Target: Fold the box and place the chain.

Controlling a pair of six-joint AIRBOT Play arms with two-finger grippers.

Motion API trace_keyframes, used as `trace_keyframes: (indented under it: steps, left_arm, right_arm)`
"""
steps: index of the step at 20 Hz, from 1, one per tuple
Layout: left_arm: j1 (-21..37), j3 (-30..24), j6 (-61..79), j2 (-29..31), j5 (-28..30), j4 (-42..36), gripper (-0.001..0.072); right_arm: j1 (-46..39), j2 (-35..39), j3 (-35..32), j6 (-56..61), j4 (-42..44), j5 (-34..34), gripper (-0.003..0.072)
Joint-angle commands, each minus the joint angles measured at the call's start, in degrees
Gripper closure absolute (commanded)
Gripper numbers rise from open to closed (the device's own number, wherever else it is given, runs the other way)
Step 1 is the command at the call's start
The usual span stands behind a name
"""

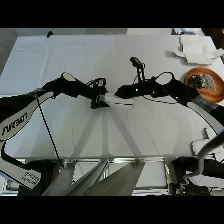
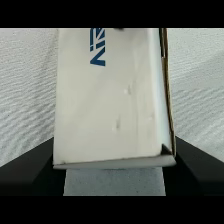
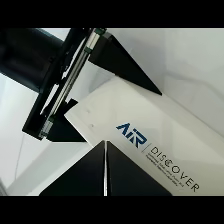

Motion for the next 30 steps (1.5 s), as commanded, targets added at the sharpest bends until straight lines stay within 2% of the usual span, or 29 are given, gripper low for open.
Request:
trace_keyframes:
  steps: [1,11,17,20,23,27,30]
  left_arm:
    - [0.02,0.0,0.02,0.02,0.02,0.0,0.0481]
    - [0.02,0.0,0.0,0.02,0.02,0.0,0.0481]
    - [0.02,0.0,0.02,0.02,0.02,0.0,0.0481]
    - [0.02,0.0,0.02,0.02,0.02,0.0,0.0481]
    - [0.02,0.0,0.0,0.02,0.02,0.0,0.0481]
    - [0.02,0.0,0.02,0.02,0.02,0.02,0.0481]
    - [0.02,0.0,0.0,0.0,0.02,0.0,0.0481]
  right_arm:
    - [1.6,-1.99,-0.04,1.44,-0.57,0.22,0.068]
    - [3.96,-3.21,-0.74,1.44,-1.05,-0.09,0.0679]
    - [3.96,-3.1,-0.76,4.5,-7.26,-1.14,0.0679]
    - [3.93,-0.46,-0.74,3.89,-7.28,-2.12,0.0678]
    - [3.56,5.33,-0.74,3.91,-7.1,-3.67,0.0678]
    - [-1.09,11.32,-0.76,3.91,-7.04,1.68,0.068]
    - [-6.82,11.37,-1.9,3.45,-4.74,8.24,0.068]
